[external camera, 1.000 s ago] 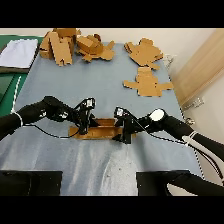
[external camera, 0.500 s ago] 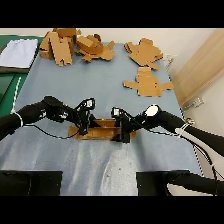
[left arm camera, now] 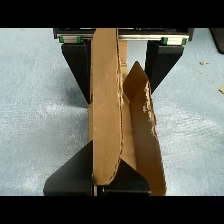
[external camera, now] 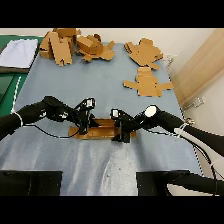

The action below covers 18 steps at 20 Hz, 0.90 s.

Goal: Fold the box.

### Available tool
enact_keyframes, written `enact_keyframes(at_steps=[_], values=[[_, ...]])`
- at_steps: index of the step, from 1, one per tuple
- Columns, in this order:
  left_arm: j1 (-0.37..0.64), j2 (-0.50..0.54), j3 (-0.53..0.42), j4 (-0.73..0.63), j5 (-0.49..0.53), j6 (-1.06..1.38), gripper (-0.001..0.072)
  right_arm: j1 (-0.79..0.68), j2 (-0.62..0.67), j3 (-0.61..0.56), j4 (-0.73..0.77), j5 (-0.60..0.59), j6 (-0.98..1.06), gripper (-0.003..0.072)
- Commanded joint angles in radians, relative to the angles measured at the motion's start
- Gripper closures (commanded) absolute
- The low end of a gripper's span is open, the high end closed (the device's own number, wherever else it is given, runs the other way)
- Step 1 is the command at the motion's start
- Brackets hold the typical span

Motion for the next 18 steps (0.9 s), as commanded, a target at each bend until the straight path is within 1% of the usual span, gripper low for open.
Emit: enact_keyframes(at_steps=[1, 4, 18], values=[[0.000, 0.000, 0.001, 0.001, 0.000, 0.000, 0.0695, 0.001, -0.001, 0.001, 0.043, -0.010, 0.000, -0.0015], [0.000, 0.001, 0.001, 0.001, -0.001, 0.000, 0.0695, 0.001, -0.001, 0.001, 0.076, -0.024, 0.000, -0.0015], [0.000, 0.000, 0.001, 0.001, 0.000, 0.000, 0.0695, 0.006, -0.031, 0.001, 0.060, -0.056, 0.000, -0.0014]])
